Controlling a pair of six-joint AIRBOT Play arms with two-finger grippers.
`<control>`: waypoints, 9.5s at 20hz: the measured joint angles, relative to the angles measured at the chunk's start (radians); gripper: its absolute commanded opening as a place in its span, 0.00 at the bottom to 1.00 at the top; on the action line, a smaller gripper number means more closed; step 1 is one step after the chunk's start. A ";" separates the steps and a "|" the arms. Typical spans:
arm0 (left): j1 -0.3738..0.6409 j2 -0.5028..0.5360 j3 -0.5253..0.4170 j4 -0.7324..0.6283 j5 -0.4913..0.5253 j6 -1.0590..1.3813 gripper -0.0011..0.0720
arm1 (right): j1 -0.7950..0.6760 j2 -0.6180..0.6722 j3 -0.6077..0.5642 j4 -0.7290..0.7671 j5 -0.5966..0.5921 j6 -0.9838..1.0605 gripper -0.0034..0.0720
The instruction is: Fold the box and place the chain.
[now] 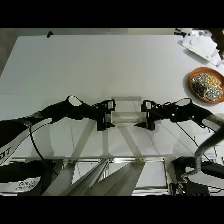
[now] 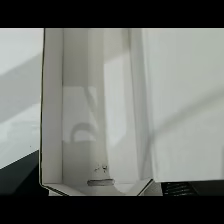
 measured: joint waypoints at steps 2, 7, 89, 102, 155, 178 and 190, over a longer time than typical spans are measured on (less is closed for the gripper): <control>0.000 0.000 0.000 0.000 0.000 0.000 0.48 | 0.000 0.022 0.000 -0.032 -0.003 0.042 0.99; 0.000 0.000 0.000 0.000 0.002 0.000 0.48 | -0.014 0.090 0.000 -0.202 -0.016 0.230 0.99; 0.000 0.001 0.000 -0.002 0.005 -0.002 0.48 | 0.252 0.158 0.070 -0.393 -0.160 0.529 0.08; 0.000 0.001 0.000 -0.001 0.005 0.000 0.48 | 0.266 0.153 0.071 -0.396 -0.177 0.529 0.65; 0.000 0.001 0.000 0.000 0.005 0.000 0.48 | -0.135 0.179 0.035 -0.290 0.170 1.538 0.28; 0.000 0.001 0.000 -0.001 0.005 0.000 0.48 | 0.232 0.198 0.172 -0.599 0.002 2.033 0.68; 0.000 0.001 0.000 0.000 0.005 0.001 0.48 | 0.450 0.101 0.261 -0.878 -0.032 2.537 0.59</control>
